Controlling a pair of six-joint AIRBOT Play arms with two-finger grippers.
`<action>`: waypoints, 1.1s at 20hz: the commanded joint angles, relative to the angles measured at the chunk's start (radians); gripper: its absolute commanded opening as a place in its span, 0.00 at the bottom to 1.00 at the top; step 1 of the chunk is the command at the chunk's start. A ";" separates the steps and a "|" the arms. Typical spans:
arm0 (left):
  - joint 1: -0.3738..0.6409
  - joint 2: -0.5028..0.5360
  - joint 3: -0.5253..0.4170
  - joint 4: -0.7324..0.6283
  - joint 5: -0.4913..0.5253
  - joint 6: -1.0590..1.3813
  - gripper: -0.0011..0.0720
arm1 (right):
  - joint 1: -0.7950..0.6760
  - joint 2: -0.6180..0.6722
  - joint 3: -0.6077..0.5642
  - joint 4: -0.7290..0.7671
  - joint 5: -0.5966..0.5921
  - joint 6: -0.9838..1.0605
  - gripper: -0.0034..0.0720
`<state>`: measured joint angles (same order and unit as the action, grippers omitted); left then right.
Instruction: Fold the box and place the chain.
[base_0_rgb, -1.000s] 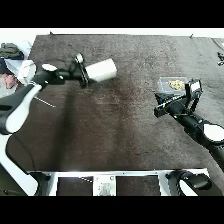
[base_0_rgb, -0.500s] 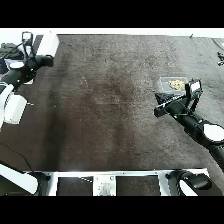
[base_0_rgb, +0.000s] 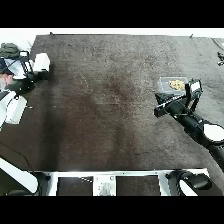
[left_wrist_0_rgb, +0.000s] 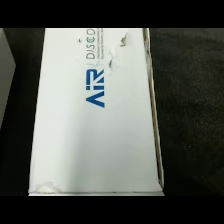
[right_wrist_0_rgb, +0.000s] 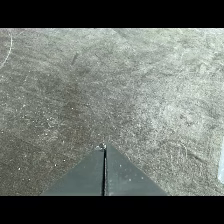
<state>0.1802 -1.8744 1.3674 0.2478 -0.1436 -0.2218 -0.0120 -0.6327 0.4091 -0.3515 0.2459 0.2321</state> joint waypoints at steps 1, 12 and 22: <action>0.002 -0.022 -0.003 0.011 0.016 -0.006 0.03 | 0.000 0.001 0.000 0.000 0.000 0.000 0.03; 0.002 -0.030 -0.035 0.061 0.061 -0.006 0.03 | 0.000 0.001 0.000 -0.003 0.000 0.000 0.03; 0.002 -0.017 -0.032 0.064 0.021 -0.013 0.93 | 0.000 0.001 0.000 -0.003 0.000 0.000 0.03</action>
<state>0.1818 -1.8984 1.3338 0.3107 -0.1192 -0.2337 -0.0120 -0.6327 0.4091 -0.3553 0.2455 0.2321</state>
